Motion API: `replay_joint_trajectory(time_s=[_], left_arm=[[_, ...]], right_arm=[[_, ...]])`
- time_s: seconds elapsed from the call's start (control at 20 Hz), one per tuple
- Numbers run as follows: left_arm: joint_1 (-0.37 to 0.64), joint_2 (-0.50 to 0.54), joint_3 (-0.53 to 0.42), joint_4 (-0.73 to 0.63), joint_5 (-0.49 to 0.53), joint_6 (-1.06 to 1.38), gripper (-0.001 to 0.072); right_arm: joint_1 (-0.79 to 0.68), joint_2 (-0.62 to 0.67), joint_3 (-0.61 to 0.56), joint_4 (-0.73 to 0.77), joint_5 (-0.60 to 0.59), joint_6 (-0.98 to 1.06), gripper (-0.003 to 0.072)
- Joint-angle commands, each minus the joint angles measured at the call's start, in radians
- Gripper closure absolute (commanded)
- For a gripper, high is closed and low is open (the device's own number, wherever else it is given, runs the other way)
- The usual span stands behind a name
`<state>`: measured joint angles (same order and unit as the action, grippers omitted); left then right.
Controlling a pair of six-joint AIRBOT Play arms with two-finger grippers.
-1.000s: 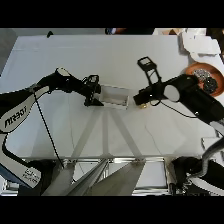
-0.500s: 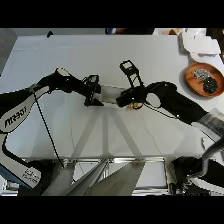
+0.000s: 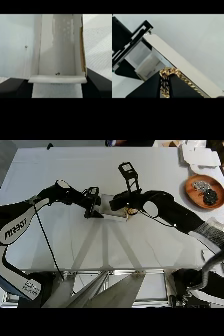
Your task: Fold the box and place the chain.
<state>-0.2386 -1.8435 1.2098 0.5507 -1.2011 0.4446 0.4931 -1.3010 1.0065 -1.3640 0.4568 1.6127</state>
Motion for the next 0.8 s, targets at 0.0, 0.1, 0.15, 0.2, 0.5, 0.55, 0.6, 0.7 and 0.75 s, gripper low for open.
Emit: replay_joint_trajectory(time_s=[0.0, 0.1, 0.15, 0.2, 0.5, 0.55, 0.6, 0.7, 0.75], left_arm=[[0.0, 0.0, 0.0, 0.0, 0.0, 0.0, 0.0363], [0.0, 0.0, 0.0, 0.0, 0.0, 0.0, 0.0363], [0.0, 0.0, 0.0, 0.0, 0.0, 0.0, 0.0363], [0.0, 0.0, 0.0, 0.0, 0.0, 0.0, 0.0363], [0.0, 0.0, 0.0, 0.0, 0.0, 0.0, 0.0363], [0.0, 0.0, 0.0, 0.0, 0.0, 0.0, 0.0363], [0.0, 0.0, 0.0, 0.0, 0.0, 0.0, 0.0363], [0.0, 0.0, 0.0, 0.0, 0.0, 0.0, 0.0363], [0.0, 0.0, 0.0, 0.0, 0.0, 0.0, 0.0363]], right_arm=[[0.02, -0.024, 0.006, 0.006, -0.02, -0.025, 0.0679], [0.052, -0.058, 0.006, 0.005, -0.013, -0.053, 0.0679], [0.068, -0.077, 0.006, 0.002, -0.012, -0.053, 0.0678], [0.077, -0.094, 0.006, -0.004, -0.014, -0.053, 0.0678], [0.078, -0.149, 0.006, -0.054, -0.023, -0.051, 0.0677], [0.078, -0.152, 0.006, -0.054, -0.023, -0.05, 0.0676], [0.078, -0.154, 0.006, -0.054, -0.023, -0.05, 0.0675], [0.078, -0.154, 0.006, -0.054, -0.023, -0.05, 0.0649], [0.078, -0.154, 0.007, -0.054, -0.023, -0.05, 0.0566]])
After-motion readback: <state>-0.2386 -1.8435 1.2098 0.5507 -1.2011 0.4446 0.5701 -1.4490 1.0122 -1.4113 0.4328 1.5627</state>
